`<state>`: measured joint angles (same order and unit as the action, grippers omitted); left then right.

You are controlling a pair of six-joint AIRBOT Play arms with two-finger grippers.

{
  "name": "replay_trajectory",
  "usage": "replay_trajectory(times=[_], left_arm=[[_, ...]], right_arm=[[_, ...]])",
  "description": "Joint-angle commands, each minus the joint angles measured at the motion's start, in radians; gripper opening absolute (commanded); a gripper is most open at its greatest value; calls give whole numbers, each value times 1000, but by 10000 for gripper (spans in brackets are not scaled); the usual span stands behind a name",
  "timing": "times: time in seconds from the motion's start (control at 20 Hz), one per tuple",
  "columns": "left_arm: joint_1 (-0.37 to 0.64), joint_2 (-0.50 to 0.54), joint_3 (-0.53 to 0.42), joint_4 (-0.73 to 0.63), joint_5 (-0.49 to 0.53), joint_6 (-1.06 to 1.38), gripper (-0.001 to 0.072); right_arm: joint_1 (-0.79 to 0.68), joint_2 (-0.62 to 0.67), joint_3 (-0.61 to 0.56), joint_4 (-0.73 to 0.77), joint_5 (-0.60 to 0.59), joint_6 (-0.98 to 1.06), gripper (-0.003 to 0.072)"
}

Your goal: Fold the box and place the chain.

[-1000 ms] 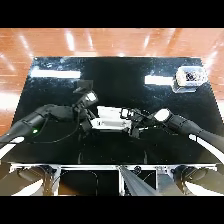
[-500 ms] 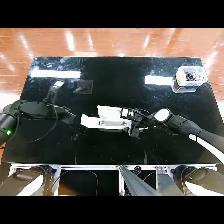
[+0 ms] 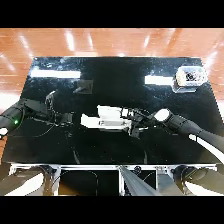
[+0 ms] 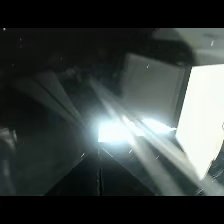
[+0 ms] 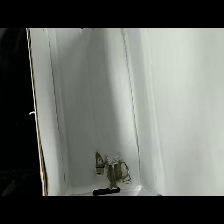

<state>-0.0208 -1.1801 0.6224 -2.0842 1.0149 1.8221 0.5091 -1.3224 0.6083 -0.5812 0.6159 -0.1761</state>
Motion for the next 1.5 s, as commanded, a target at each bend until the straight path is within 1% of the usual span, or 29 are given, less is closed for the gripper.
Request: replay_trajectory(times=[0.0,0.1,0.15,0.3,0.35,0.75,0.9,0.95,1.0,1.05,1.25,1.45], left_arm=[[5,-26,1,-53,-23,-20,27],[-5,-34,0,-69,11,-20,27],[-16,-37,0,-90,10,-20,27],[-56,-45,1,-179,-72,-21,27],[-68,-52,1,-203,-85,-20,27],[-172,-126,1,-208,-77,-20,27],[-195,-138,2,-238,-94,-20,38],[-200,-138,6,-245,-91,-19,248],[-200,-138,14,-249,-76,-16,524],[-199,-137,30,-248,-48,-11,628],[-203,-132,98,-256,24,9,628],[-235,-131,123,-285,32,9,628]], right_arm=[[0,-1,0,0,0,-1,543],[0,-1,0,0,0,-1,544],[0,-1,0,0,0,-1,544],[0,-1,0,0,0,-1,544],[0,-1,0,0,0,0,544],[0,-1,0,0,0,-1,544],[0,-1,0,0,0,0,544],[0,-1,0,0,0,-1,544],[0,-1,0,0,0,0,544],[0,-1,0,0,0,-1,544],[0,-1,0,0,0,0,543],[0,-1,0,0,0,0,544]])
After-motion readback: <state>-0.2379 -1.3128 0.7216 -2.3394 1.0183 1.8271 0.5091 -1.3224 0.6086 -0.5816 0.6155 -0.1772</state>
